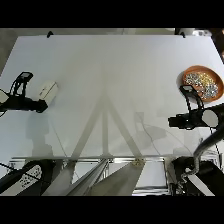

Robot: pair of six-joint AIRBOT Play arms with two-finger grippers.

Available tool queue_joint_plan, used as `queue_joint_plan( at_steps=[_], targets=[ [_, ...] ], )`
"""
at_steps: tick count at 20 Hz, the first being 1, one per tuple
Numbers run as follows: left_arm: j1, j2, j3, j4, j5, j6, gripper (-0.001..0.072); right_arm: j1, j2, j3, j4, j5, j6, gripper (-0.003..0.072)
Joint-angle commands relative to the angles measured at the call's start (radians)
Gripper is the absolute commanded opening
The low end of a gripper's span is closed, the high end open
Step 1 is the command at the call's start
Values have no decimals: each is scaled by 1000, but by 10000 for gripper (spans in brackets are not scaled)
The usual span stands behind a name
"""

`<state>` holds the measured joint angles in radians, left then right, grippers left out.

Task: Fold the box and place the chain.

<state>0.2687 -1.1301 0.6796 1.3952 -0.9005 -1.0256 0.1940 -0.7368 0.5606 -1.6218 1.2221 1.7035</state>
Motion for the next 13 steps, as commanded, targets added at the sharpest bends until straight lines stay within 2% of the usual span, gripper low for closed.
queue_joint_plan(
  at_steps=[1, 2, 3, 6, 13],
  targets=[
    [16, -8, -8, 60, -65, -23, 308, -1, -1, 1, 0, 0, 0, 15],
    [16, -8, -8, 61, -82, -23, 582, -1, -1, 1, 0, 0, 0, 15],
    [16, -7, -8, 66, -105, -28, 687, -1, -1, 1, 0, 0, 0, 15],
    [16, 21, -8, 56, -153, -96, 694, -1, -1, 1, 0, -1, 0, 15],
    [16, 233, -8, 61, -117, -104, 694, -1, -1, 1, 0, 0, 0, 15]
  ],
)
